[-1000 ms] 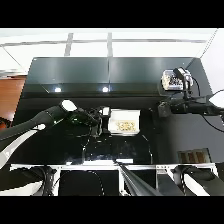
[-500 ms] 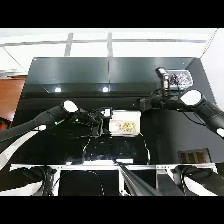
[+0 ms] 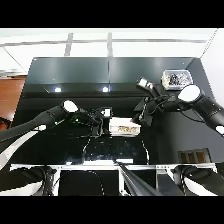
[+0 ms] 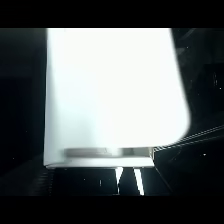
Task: Fold the box and place the chain.
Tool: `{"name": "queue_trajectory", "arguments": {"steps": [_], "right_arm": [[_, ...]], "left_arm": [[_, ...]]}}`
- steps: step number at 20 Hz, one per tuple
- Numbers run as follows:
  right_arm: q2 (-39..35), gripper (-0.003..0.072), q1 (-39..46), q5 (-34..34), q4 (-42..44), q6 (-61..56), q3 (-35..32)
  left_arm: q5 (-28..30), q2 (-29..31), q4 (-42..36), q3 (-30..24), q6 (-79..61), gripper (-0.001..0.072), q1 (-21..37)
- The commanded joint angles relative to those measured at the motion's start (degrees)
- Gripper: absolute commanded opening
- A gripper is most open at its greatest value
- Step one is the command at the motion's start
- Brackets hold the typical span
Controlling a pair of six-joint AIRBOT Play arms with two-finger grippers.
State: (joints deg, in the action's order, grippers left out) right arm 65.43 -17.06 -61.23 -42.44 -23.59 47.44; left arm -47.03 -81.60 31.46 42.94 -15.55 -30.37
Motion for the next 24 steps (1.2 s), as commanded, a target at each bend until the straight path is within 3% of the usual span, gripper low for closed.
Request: {"name": "queue_trajectory", "arguments": {"steps": [1,9,10,11,12,13,14,24], "right_arm": [[0.04,0.072,-2.84,0.81,-0.33,7.39,-2.36],[0.04,0.072,-4.61,3.56,-3.52,8.52,-3.54],[0.04,0.0692,-4.61,3.43,-3.52,8.5,-3.54],[0.04,0.0516,-4.61,3.43,-3.54,8.5,-3.54],[0.04,0.0395,-4.61,3.41,-3.74,8.5,-3.54],[0.04,0.0285,-4.61,3.41,-3.74,8.5,-3.54],[0.04,0.023,-4.61,3.41,-3.74,8.5,-3.54],[0.04,0.0231,-4.61,2.54,-3.74,8.44,-3.54]], "left_arm": [[0.13,-0.04,0.04,0.0,-0.04,0.039,-0.04],[0.13,-0.04,0.04,0.0,-0.04,0.0392,-0.04],[0.13,-0.04,0.04,0.0,-0.02,0.0392,-0.04],[0.13,-0.04,0.04,0.0,-0.04,0.0392,-0.04],[0.13,-0.04,0.04,0.0,-0.04,0.0392,-0.04],[0.13,-0.04,0.04,0.0,-0.04,0.0393,-0.04],[0.13,-0.04,0.04,0.0,-0.04,0.0392,-0.04],[0.13,-0.04,0.04,0.0,-0.04,0.0394,-0.04]]}}
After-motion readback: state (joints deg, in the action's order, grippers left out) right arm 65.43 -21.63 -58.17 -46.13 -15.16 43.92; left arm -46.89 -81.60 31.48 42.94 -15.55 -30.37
